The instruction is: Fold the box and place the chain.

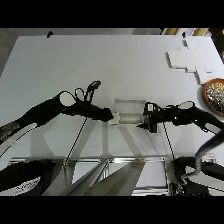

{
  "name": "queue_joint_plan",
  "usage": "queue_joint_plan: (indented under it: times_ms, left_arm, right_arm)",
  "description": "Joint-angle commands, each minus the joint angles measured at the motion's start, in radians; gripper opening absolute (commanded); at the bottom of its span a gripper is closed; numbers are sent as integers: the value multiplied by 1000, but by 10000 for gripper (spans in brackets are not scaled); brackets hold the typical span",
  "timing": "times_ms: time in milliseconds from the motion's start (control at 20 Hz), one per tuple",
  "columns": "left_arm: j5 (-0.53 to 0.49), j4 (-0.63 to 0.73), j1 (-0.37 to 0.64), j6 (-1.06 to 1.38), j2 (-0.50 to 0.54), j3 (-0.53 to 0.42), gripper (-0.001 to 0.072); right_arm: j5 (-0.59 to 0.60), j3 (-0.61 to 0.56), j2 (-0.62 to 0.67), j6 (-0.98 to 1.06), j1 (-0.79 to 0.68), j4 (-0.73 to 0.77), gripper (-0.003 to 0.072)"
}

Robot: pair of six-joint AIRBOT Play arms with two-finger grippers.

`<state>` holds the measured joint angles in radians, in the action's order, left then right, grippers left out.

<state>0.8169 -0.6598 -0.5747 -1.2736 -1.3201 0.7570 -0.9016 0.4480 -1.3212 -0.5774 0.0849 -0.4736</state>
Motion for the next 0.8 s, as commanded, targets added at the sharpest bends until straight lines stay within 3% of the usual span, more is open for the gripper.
queue_joint_plan:
  times_ms: [0,200,450,750]
  left_arm:
    - [1,-3,-3,-18,0,2,399]
    - [-21,-16,-43,-40,-16,29,401]
    - [45,-208,-88,-241,-85,139,414]
    - [50,-303,-149,-389,-108,195,413]
  right_arm:
    - [0,0,0,0,0,0,409]
    - [0,0,0,0,0,0,409]
    - [0,0,0,0,0,0,409]
    - [0,0,0,0,0,0,409]
